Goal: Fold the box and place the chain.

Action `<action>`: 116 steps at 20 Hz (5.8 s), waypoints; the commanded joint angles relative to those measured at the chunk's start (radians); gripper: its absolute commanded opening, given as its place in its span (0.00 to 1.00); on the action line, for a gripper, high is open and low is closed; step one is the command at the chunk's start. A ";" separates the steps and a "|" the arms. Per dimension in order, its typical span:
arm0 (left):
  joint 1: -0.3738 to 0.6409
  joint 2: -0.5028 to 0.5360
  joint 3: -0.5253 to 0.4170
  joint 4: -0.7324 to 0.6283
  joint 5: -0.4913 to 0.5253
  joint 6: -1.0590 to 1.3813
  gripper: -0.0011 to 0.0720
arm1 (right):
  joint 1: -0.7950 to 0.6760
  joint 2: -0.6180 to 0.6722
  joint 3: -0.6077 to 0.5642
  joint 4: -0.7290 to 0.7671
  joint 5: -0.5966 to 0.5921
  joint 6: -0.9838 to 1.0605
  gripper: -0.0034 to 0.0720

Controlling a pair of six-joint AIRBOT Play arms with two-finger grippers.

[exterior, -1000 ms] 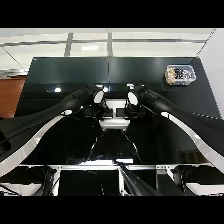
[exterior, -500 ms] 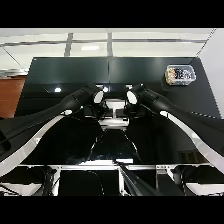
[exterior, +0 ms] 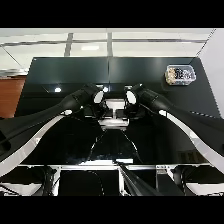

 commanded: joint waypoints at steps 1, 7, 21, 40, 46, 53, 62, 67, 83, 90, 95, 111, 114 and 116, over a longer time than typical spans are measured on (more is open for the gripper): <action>0.000 0.000 0.001 -0.002 -0.001 -0.004 0.05 | -0.011 0.042 0.042 -0.007 0.036 -0.079 0.42; 0.001 0.000 0.001 0.002 0.000 -0.004 0.05 | -0.050 0.357 0.084 -0.504 0.105 -0.197 0.42; 0.000 0.000 0.001 0.002 0.001 -0.004 0.05 | -0.690 -0.077 0.300 -0.130 -0.443 -0.110 1.00; 0.000 0.000 0.001 0.001 -0.005 -0.004 0.05 | -0.874 -0.489 0.819 0.227 0.084 0.012 0.60; 0.000 0.000 0.001 0.001 -0.005 -0.004 0.05 | -0.866 -0.531 0.819 0.227 0.068 -0.001 0.60; 0.000 0.000 0.001 0.001 0.000 -0.004 0.05 | -0.862 -0.480 0.819 0.228 0.076 -0.300 0.06; 0.000 0.000 0.001 0.001 0.001 -0.004 0.05 | -0.857 -0.113 0.819 0.096 0.204 -0.540 0.06; 0.000 0.000 0.001 0.001 0.000 -0.004 0.05 | -0.843 0.105 0.819 0.145 0.196 -0.601 0.06; 0.000 0.000 0.001 0.001 -0.002 -0.004 0.05 | -0.842 0.438 0.819 0.867 0.215 -0.756 0.06; 0.000 0.000 0.001 0.001 -0.004 -0.004 0.05 | -0.671 0.451 0.762 1.011 0.312 -0.827 0.06; 0.000 0.000 0.001 0.000 -0.005 -0.004 0.05 | -0.525 0.444 0.714 0.883 0.254 -0.832 0.06; 0.000 0.000 0.001 0.001 -0.005 -0.004 0.05 | -0.400 0.346 0.580 0.789 0.233 -0.824 0.06; 0.000 0.000 0.001 0.001 -0.005 -0.004 0.05 | -0.399 0.346 0.481 0.728 0.239 -0.820 0.06; 0.000 0.000 0.001 0.001 -0.005 -0.004 0.05 | -0.399 0.346 0.451 0.595 0.258 -0.793 0.06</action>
